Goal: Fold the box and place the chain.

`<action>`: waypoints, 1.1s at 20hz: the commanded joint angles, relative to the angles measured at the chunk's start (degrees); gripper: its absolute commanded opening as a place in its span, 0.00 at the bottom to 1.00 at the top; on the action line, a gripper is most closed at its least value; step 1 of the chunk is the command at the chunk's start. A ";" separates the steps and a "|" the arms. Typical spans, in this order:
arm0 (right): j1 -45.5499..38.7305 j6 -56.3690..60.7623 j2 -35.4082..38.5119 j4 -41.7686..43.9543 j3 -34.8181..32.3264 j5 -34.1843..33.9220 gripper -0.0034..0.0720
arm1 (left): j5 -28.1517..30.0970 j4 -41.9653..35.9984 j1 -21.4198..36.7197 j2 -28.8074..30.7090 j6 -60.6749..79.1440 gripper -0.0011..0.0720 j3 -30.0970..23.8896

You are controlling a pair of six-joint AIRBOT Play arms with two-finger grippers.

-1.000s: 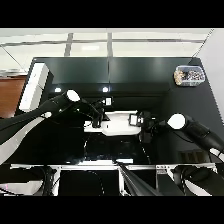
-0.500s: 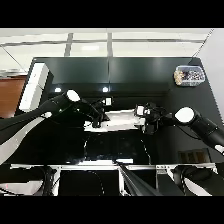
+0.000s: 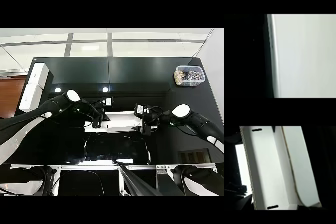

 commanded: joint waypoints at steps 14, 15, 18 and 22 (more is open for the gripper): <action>1.42 -3.80 -7.02 -3.02 0.04 0.85 0.86 | 0.11 0.02 -0.02 0.00 -0.07 0.05 0.00; 1.42 -3.76 -7.02 -2.97 0.04 0.72 0.86 | 0.09 0.02 -0.02 0.00 -0.07 0.05 0.00; 1.33 -2.89 -7.02 -3.02 0.04 0.02 0.86 | 0.09 0.02 -0.02 0.00 -0.07 0.05 0.00; 0.28 -2.58 -7.02 -3.13 0.04 0.70 0.86 | 0.31 0.02 -0.02 0.00 -0.04 0.05 0.00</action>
